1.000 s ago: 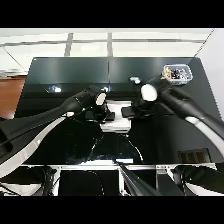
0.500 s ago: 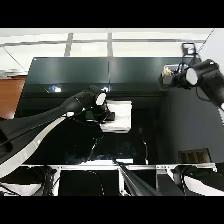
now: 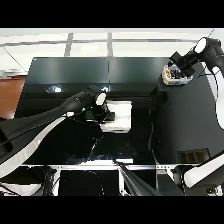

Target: Fold the box and place the chain.

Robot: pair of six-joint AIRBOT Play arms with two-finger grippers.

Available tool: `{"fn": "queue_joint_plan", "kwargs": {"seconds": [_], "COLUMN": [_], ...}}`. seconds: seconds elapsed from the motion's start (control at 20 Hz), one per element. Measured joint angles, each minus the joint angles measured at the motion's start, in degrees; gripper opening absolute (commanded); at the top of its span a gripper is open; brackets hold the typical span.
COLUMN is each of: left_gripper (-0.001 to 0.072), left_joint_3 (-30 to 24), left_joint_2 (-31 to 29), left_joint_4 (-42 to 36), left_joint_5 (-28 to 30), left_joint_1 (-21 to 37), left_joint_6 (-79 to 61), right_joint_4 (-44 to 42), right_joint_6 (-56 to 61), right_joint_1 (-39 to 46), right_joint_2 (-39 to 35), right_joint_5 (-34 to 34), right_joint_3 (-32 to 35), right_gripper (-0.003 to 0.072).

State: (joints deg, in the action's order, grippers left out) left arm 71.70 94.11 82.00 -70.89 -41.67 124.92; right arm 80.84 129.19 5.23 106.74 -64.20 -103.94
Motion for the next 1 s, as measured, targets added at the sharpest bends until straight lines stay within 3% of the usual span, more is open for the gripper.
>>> {"fn": "queue_joint_plan", "kwargs": {"seconds": [0.5, 0.55, 0.7, 1.0], "left_gripper": [0.0026, 0.0025, 0.0025, 0.0026], "left_joint_3": [0.0, 0.0, 0.0, -0.02], "left_joint_2": [0.0, 0.0, 0.0, 0.0], "left_joint_4": [-0.02, 0.0, -0.02, -0.02], "left_joint_5": [-0.11, -0.11, -0.11, -0.11], "left_joint_1": [0.02, 0.0, 0.0, 0.02], "left_joint_6": [0.0, 0.0, 0.0, 0.02], "right_joint_4": [-7.26, -8.02, -9.4, -10.27], "right_joint_6": [5.4, 5.46, 4.87, -7.04], "right_joint_1": [1.84, 1.9, 1.9, 2.97], "right_joint_2": [7.43, 8.02, 9.03, 6.43], "right_joint_5": [1.86, 2.25, 3.26, 0.96], "right_joint_3": [-4.55, -4.59, -4.66, -4.66], "right_gripper": [0.0587, 0.0495, 0.0037, 0.0017]}}
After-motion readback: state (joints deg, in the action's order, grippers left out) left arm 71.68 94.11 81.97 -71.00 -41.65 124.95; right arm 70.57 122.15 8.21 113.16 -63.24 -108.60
